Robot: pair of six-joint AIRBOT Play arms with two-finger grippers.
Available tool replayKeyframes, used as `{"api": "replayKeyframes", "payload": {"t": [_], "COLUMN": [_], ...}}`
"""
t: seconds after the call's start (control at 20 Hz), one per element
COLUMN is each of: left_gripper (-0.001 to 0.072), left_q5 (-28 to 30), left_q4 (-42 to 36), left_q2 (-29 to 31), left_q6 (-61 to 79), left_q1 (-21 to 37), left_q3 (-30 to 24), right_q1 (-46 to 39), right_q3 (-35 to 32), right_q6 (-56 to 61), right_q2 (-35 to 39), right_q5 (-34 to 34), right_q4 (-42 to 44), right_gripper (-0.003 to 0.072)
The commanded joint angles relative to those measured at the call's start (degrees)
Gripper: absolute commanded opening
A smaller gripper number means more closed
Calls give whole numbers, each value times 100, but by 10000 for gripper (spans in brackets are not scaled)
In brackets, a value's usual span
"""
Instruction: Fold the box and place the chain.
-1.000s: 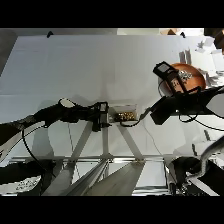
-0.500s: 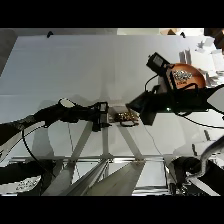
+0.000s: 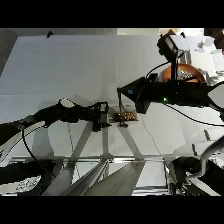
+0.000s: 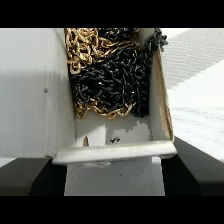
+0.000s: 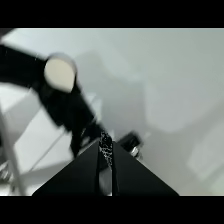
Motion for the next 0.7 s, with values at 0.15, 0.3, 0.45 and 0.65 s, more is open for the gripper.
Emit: {"api": "replayKeyframes", "payload": {"t": [0.15, 0.3, 0.45, 0.65], "left_gripper": [212, 212, 212, 212], "left_q5": [2, 2, 2, -2], "left_q4": [2, 2, 2, 2], "left_q2": [4, 4, 4, 2], "left_q6": [0, 0, 0, 0], "left_q1": [2, 2, 2, 2], "left_q3": [2, 2, 0, 2], "right_q1": [7, 7, 7, 0], "right_q3": [7, 7, 13, 129], "right_q6": [-184, -247, -245, -420], "right_q2": [-2, -2, 0, 118], "right_q5": [-1202, -1519, -2026, -2581], "right_q4": [678, 691, 721, 699], "right_gripper": [22, 22, 22, 22]}}
